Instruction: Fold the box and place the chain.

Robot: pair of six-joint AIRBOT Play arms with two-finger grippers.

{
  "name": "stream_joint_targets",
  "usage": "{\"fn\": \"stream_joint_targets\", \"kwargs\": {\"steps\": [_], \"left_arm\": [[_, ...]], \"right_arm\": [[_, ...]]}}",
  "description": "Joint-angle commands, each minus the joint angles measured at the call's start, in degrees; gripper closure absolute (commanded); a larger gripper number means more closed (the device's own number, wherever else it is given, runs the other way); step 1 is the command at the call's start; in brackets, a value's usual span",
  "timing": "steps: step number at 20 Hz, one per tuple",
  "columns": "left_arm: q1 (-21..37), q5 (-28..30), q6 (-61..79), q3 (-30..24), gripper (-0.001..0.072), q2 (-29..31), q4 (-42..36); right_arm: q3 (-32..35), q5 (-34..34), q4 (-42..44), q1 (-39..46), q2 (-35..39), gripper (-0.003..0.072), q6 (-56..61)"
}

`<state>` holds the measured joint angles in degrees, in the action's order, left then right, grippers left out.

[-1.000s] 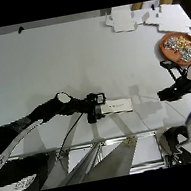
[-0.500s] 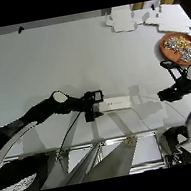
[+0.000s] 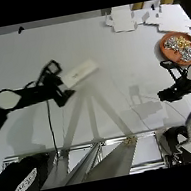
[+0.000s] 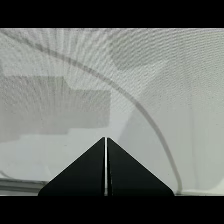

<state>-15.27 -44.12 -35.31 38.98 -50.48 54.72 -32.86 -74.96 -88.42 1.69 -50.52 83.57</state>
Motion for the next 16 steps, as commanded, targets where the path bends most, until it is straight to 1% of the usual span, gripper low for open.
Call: {"fn": "stream_joint_targets", "kwargs": {"steps": [1,3,5,7,10,14,15,16], "left_arm": [[12.3,-1.6,-25.5,0.0,0.0436,8.6,19.2],[19.6,-3.7,-33.8,0.0,0.0436,9.1,23.3],[25.8,-6.5,-37.2,0.0,0.0436,8.0,23.3],[30.2,-9.4,-38.2,0.0,0.0436,5.5,23.3],[33.4,-13.6,-38.2,-0.2,0.0435,0.9,23.4],[34.2,-19.3,-38.3,-0.3,0.0427,-5.7,23.3],[34.2,-20.6,-38.6,-0.3,0.0399,-7.0,23.3],[34.2,-21.6,-38.9,-0.3,0.0338,-8.0,23.4]], "right_arm": [[0.0,0.0,0.0,0.0,0.0,0.0668,0.0],[0.0,0.0,0.0,0.0,0.0,0.0668,0.0],[0.0,0.0,0.0,0.0,0.0,0.0668,0.0],[0.0,0.0,0.0,0.0,0.0,0.0668,0.0],[0.0,0.0,0.0,0.0,0.0,0.0668,0.0],[0.0,0.0,0.0,0.0,0.0,0.0668,0.0],[0.0,0.0,0.0,0.0,0.0,0.0668,0.0],[0.0,0.0,0.0,0.0,0.0,0.0668,0.0]]}}
